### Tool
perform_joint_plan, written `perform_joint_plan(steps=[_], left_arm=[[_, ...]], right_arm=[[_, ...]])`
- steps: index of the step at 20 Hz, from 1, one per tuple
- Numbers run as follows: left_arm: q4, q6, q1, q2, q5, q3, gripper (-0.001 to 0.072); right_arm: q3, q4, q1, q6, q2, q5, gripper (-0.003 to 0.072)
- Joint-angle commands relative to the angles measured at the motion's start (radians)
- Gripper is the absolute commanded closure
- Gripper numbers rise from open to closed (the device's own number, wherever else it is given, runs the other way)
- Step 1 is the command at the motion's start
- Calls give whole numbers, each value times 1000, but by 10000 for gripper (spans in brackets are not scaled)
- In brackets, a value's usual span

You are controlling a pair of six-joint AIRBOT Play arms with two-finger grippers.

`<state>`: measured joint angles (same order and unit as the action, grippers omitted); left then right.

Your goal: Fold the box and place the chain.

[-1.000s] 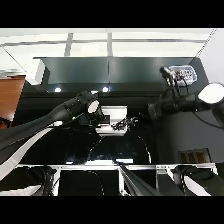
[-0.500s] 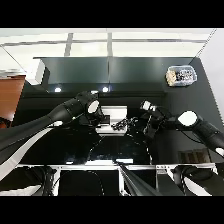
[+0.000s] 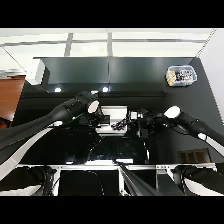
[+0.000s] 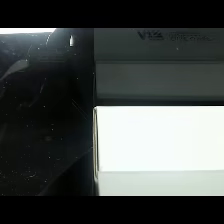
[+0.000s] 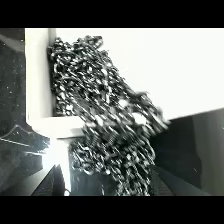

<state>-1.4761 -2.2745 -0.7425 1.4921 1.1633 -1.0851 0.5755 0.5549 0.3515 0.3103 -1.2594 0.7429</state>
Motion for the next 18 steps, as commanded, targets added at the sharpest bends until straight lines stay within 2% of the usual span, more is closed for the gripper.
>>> perform_joint_plan(steps=[1,5,6,8,9,10,13,16,18], left_arm=[[0,0,1,0,1,-1,679],[0,0,0,0,0,-1,679],[0,1,0,0,0,-1,679],[0,0,0,0,1,-1,679],[0,1,0,0,1,-1,679],[0,0,0,0,0,-1,679],[0,0,0,0,1,-1,679],[0,0,0,0,-1,-1,679],[0,1,0,0,-1,-1,679]], right_arm=[[12,-9,14,10,-41,0,-29],[28,-4,14,-37,-56,-37,-23],[31,-4,14,-53,-57,-46,179],[31,-3,13,-87,-58,-51,499],[31,1,9,-120,-57,-48,636],[31,14,4,-162,-53,-47,671],[35,181,3,-462,9,-50,666],[37,431,2,-884,134,-37,667],[44,500,1,-1029,238,10,668]])
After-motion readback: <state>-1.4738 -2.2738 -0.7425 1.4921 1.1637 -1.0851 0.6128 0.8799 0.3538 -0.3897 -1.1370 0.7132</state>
